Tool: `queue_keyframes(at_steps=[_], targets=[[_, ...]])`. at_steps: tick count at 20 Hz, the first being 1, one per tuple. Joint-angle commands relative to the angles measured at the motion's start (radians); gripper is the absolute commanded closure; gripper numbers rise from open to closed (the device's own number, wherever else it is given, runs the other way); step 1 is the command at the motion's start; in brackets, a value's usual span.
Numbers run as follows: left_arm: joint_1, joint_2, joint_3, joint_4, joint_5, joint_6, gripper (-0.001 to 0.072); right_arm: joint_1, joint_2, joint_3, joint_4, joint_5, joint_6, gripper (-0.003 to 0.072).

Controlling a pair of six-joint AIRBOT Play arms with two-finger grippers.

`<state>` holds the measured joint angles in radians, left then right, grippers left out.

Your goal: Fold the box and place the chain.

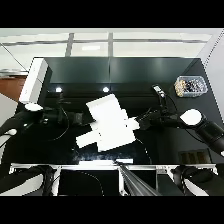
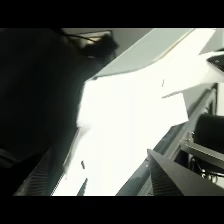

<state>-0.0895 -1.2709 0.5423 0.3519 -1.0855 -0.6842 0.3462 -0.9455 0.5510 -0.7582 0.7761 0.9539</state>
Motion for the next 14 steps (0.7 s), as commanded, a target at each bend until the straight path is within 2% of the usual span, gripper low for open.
queue_keyframes(at_steps=[1,5,7,9,11,13,14], targets=[[-0.037,-0.127,0.011,-0.11,-0.028,0.188,0.0018,0.005,0.001,-0.001,0.005,0.006,0.001,0.0643],[-0.08,-0.2,0.047,-0.098,-0.102,0.344,0.0018,0.005,0.001,-0.001,0.006,0.013,0.0,0.0643],[-0.085,-0.225,0.066,-0.08,-0.129,0.344,0.0026,0.005,0.001,-0.001,0.006,0.016,0.0,0.0643],[-0.085,-0.239,0.085,-0.08,-0.132,0.344,0.0229,0.005,0.001,-0.001,0.005,0.017,0.0,0.0643],[-0.085,-0.238,0.095,-0.072,-0.132,0.346,0.0354,0.005,0.001,-0.001,0.006,0.017,0.001,0.0643],[-0.085,-0.238,0.1,-0.054,-0.141,0.348,0.0396,0.005,0.001,-0.001,0.006,0.019,0.001,0.0643],[-0.085,-0.238,0.1,-0.043,-0.149,0.349,0.0489,0.005,0.001,-0.001,0.005,0.02,0.001,0.0643]])
